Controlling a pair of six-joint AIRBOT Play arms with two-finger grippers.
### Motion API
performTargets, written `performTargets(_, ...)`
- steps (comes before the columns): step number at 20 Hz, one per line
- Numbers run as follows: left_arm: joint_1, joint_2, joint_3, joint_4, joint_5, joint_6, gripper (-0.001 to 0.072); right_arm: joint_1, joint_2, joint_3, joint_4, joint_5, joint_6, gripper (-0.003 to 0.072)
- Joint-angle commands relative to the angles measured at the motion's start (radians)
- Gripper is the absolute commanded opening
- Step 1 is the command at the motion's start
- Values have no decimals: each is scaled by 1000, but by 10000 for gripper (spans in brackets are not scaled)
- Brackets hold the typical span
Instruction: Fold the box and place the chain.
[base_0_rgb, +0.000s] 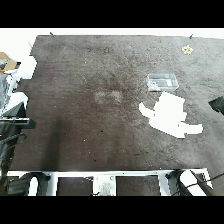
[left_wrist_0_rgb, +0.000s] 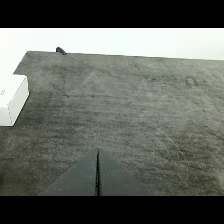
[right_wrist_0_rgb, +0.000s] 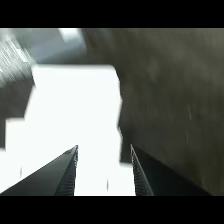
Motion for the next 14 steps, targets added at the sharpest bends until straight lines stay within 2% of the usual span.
performTargets(1, 0, -1, 0, 0, 1, 0, 9, -101, -173, 112, -94, 280, 62, 391)
performTargets(3, 0, -1, 0, 0, 3, 0, 9, -137, -235, 143, -97, 309, 62, 390)
performTargets(6, 0, -1, 0, 0, 3, 0, 9, -159, -325, 203, -177, 376, 61, 385)
performTargets(7, 0, -1, 0, 0, 3, 0, 9, -159, -349, 213, -200, 388, 61, 309)
performTargets(14, 0, -1, 0, 0, 3, 0, 9, -159, -539, 217, -207, 434, -45, 312)
